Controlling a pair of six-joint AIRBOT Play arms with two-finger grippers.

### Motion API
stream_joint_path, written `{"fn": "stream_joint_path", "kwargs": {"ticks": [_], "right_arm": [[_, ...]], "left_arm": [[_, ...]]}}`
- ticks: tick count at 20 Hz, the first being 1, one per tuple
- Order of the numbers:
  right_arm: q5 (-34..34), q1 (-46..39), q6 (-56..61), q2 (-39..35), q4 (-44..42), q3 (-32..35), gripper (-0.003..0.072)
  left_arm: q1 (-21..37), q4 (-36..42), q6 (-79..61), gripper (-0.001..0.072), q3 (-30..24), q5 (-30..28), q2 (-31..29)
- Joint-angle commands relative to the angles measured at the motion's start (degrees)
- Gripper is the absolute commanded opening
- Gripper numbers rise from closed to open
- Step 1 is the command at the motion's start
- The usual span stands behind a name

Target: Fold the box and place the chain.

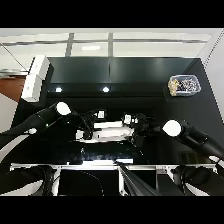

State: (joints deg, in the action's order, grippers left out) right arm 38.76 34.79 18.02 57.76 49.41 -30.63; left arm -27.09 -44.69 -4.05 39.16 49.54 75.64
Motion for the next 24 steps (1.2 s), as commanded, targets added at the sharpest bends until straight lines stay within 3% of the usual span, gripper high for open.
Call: {"fn": "stream_joint_path", "kwargs": {"ticks": [1,4,7,10,24], "right_arm": [[1.49,-2.12,-5.46,2.14,-5.16,-0.07,0.0704],[8.66,-5.57,-18.71,4.5,-11.02,-0.04,0.0704],[8.66,-6.58,-27.69,8.13,-17.07,-0.07,0.0704],[8.5,-6.47,-32.57,11.15,-17.9,-0.04,0.0704],[3.19,-6.43,-32.7,14.08,-17.84,-0.07,0.0702]], "left_arm": [[-0.02,-0.04,0.0,0.0027,0.07,-1.6,-0.02],[-0.02,-0.04,-0.02,0.0027,0.07,-2.78,-0.02],[-0.02,-0.04,-0.02,0.0027,0.07,-2.99,-0.02],[-0.02,-0.04,-0.04,0.0028,0.07,-3.02,-0.02],[-0.02,-0.28,-0.04,0.0028,0.17,-3.06,-0.02]]}}
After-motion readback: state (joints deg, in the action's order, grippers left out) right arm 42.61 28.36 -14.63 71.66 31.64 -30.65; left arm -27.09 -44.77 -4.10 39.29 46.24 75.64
